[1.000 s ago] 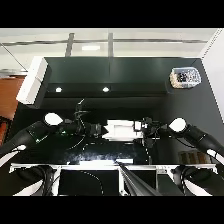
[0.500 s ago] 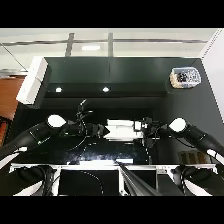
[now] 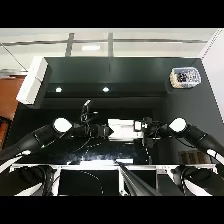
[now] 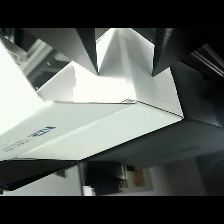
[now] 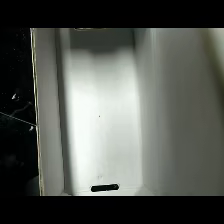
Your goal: Fold the box and place the chain.
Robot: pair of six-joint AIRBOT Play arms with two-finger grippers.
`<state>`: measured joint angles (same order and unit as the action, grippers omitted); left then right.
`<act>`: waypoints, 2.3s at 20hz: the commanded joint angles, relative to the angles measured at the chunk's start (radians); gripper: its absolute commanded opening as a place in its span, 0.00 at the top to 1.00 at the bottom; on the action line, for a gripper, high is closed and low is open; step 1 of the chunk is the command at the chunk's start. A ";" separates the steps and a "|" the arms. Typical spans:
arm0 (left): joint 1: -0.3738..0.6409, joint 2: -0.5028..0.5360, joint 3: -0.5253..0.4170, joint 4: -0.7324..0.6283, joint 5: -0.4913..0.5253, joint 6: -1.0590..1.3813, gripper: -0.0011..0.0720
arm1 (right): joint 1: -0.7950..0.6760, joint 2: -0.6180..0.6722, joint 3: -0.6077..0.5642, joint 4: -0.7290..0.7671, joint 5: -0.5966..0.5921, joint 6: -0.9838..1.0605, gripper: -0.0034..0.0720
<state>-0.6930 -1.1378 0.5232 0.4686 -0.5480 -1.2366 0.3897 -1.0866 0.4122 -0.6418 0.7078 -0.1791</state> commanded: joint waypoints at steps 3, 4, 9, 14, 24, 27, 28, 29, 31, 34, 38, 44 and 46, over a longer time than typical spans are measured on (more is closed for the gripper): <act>-0.094 0.001 0.075 0.441 0.047 -0.450 0.44 | 0.001 0.001 0.000 0.003 0.002 -0.001 0.74; -0.107 0.001 0.090 0.522 0.039 -0.528 0.44 | 0.001 0.001 0.000 0.003 0.002 -0.001 0.74; -0.154 -0.008 0.146 0.758 -0.035 -0.732 0.44 | 0.001 0.001 0.000 0.003 0.002 0.000 0.74; -0.179 -0.021 0.175 0.882 -0.102 -0.827 0.44 | 0.001 0.001 0.000 0.004 0.002 -0.001 0.74; -0.252 -0.214 0.383 0.969 -0.303 -0.983 0.46 | 0.001 0.001 0.000 0.006 0.002 0.000 0.74; -0.261 -0.240 0.417 1.014 -0.345 -1.067 0.68 | 0.001 0.001 0.000 0.006 0.002 0.000 0.74; -0.261 -0.249 0.429 1.014 -0.363 -1.078 0.68 | 0.001 0.001 0.000 0.006 0.003 0.000 0.74; -0.261 -0.264 0.448 1.015 -0.394 -1.079 0.68 | 0.002 0.001 0.000 0.006 0.006 0.000 0.74; -0.264 -0.291 0.484 1.015 -0.445 -1.079 0.68 | 0.001 0.001 0.000 0.006 0.006 0.000 0.74; -0.266 -0.314 0.514 1.021 -0.468 -1.113 0.68 | 0.001 0.001 0.000 0.006 0.006 -0.001 0.74; -0.266 -0.337 0.516 1.041 -0.481 -1.196 0.68 | 0.001 0.001 0.000 0.006 0.006 -0.001 0.74; -0.266 -0.348 0.528 1.041 -0.476 -1.207 0.68 | 0.001 0.001 0.000 0.006 0.006 -0.001 0.74; -0.265 -0.349 0.528 1.041 -0.473 -1.223 0.68 | 0.001 0.001 0.000 0.006 0.006 -0.001 0.74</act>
<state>-0.9585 -1.4837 1.0477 1.5085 -1.0241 -2.4390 0.3901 -1.0866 0.4122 -0.6353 0.7136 -0.1795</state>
